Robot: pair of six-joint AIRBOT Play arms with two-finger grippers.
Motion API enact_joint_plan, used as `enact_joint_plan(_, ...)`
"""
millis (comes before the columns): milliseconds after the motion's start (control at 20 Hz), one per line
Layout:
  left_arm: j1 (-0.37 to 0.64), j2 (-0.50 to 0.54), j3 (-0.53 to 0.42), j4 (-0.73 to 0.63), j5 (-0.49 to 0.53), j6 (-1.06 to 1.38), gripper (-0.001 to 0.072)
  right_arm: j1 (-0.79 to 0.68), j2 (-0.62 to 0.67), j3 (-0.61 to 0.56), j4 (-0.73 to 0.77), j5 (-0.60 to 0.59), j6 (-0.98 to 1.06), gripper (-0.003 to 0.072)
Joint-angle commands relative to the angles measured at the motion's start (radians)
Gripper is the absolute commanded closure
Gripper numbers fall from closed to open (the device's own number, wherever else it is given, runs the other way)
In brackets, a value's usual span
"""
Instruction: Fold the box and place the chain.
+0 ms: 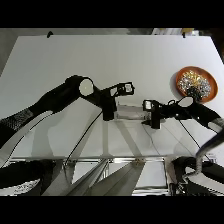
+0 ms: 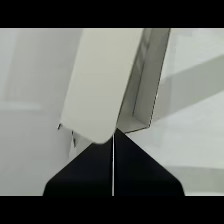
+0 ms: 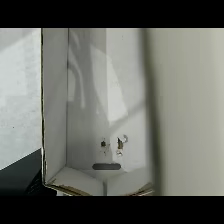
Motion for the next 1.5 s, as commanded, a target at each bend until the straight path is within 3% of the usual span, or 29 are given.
enact_joint_plan(0, 0.0, 0.001, 0.0, -0.072, -0.003, 0.055, 0.0706, 0.0, 0.0, 0.0, -0.005, -0.015, -0.053, 0.031)
enact_joint_plan(250, 0.0, 0.001, 0.0, -0.097, -0.01, 0.063, 0.0706, 0.0, -0.004, 0.0, -0.005, -0.073, -0.075, 0.031)
enact_joint_plan(600, 0.0, 0.001, 0.0, -0.143, -0.01, 0.09, 0.0706, 0.001, -0.037, 0.0, -0.005, -0.068, -0.074, 0.0309)
enact_joint_plan(1050, -0.001, 0.001, 0.0, -0.148, -0.011, 0.104, 0.0705, 0.001, -0.037, 0.0, -0.009, 0.004, -0.074, 0.0309)
enact_joint_plan(1200, -0.001, 0.0, 0.0, -0.206, -0.011, 0.186, 0.0704, 0.001, -0.037, 0.0, -0.01, 0.005, -0.074, 0.0309)
enact_joint_plan(1450, 0.0, 0.0, 0.0, -0.245, 0.067, 0.225, 0.0705, 0.001, -0.037, 0.0, -0.062, 0.058, -0.074, 0.0357)
